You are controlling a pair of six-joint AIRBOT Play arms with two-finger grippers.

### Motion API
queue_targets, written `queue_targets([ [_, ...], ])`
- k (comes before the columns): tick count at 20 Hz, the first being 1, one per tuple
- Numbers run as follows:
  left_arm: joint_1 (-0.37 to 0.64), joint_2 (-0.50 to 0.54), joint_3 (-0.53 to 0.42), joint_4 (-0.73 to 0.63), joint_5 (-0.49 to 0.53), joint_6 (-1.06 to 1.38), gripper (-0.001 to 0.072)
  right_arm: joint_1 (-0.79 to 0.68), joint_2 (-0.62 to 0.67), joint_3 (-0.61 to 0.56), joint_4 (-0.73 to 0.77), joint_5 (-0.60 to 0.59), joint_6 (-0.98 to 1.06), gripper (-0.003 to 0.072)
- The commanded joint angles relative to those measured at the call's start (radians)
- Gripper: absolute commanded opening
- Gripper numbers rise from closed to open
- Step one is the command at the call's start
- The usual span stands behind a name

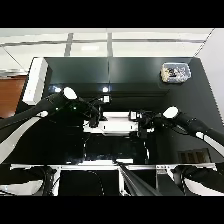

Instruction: Fold the box and place the chain.

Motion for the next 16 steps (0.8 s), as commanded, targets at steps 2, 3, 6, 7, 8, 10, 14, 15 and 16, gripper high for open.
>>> queue_targets([
  [2,0.0,0.0,0.0,0.0,0.0,-0.002,0.0025,0.001,0.0,0.0,-0.003,-0.003,0.0,0.0707],
  [3,0.0,0.0,0.0,0.0,0.0,-0.011,0.0025,0.001,0.0,0.0,-0.003,-0.003,0.0,0.0707],
  [6,0.001,0.0,0.0,0.002,0.0,-0.033,0.0027,0.001,0.0,0.0,-0.004,-0.002,0.0,0.0476],
  [7,0.001,0.001,0.0,0.003,0.0,-0.033,0.0046,0.001,0.0,0.0,-0.004,-0.002,0.0,0.0475],
  [8,0.002,0.005,0.0,0.008,0.003,-0.033,0.0187,0.001,0.0,0.0,-0.003,-0.003,0.0,0.0475],
  [10,0.011,0.04,0.0,0.063,0.011,-0.068,0.0555,0.001,0.0,0.0,-0.003,-0.003,0.0,0.0475],
  [14,0.098,0.171,0.042,0.305,-0.045,-0.407,0.07,0.001,0.0,0.0,-0.003,-0.003,0.0,0.0475],
  [15,0.128,0.203,0.052,0.343,-0.098,-0.505,0.07,0.001,0.0,0.0,-0.003,-0.003,0.0,0.0474],
  [16,0.163,0.23,0.059,0.354,-0.183,-0.621,0.0694,0.001,0.0,0.0,-0.004,-0.003,-0.001,0.0474],
])
